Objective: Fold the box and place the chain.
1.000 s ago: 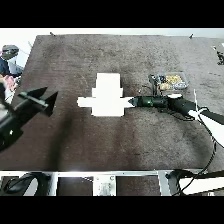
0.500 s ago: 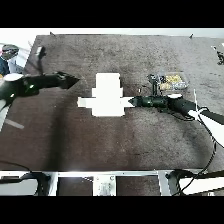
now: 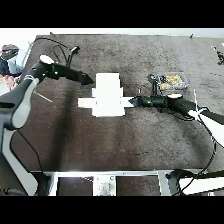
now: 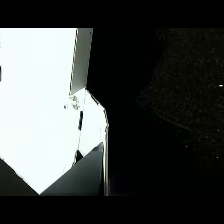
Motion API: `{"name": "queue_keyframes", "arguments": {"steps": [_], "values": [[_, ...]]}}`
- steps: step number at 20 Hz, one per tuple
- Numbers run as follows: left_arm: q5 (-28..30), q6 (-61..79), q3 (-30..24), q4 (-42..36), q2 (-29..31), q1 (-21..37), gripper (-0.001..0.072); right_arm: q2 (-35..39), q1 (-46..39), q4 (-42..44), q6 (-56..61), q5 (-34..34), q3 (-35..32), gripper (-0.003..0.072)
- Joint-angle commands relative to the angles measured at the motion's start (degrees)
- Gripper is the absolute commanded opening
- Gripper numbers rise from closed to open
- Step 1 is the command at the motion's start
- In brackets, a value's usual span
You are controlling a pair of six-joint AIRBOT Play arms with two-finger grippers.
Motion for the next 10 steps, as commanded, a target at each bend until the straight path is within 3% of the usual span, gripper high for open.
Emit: {"name": "queue_keyframes", "arguments": {"steps": [1, 6, 10], "values": [[-5.31, -2.86, 9.75, 0.2, -8.13, -1.03, 0.0495, 0.0, 0.02, 0.0, -0.35, 0.02, 0.04, 0.0009], [-7.8, -4.13, 12.59, -0.96, -12.63, -1.84, 0.0494, 0.0, 0.02, 0.0, -0.74, 0.04, 0.04, 0.0009], [-15.37, -3.02, 12.57, -6.27, -14.16, -1.84, 0.0493, 0.04, 0.0, -0.22, -0.74, 0.04, 0.04, 0.0009]]}}
